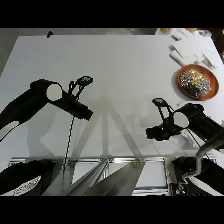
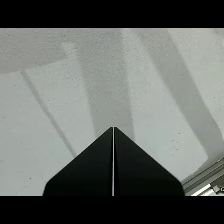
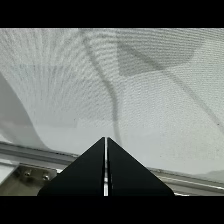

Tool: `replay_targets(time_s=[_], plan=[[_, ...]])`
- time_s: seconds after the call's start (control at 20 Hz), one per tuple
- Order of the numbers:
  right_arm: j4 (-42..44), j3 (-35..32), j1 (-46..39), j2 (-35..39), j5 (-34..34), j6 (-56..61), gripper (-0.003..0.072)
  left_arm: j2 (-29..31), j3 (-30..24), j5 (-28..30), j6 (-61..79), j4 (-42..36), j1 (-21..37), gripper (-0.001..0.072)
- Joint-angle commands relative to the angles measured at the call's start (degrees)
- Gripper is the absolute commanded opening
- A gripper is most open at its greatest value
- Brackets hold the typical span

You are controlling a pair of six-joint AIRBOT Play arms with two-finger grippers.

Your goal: Fold the box and place the chain.

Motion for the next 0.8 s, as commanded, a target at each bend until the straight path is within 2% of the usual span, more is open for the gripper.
replay_targets(time_s=[0.0,0.6,0.75], plan=[[0.0,0.0,0.1,0.0,0.0,0.0,0.0018,0.0,0.0,0.0,0.0,0.0,0.0,0.0010],[-0.1,0.0,0.1,0.0,-0.3,0.0,0.0018,0.0,0.0,0.0,0.0,0.0,0.0,0.0010],[-4.3,0.0,0.1,0.0,-4.7,0.0,0.0018,0.0,0.0,0.0,0.0,0.0,0.0,0.0010]])
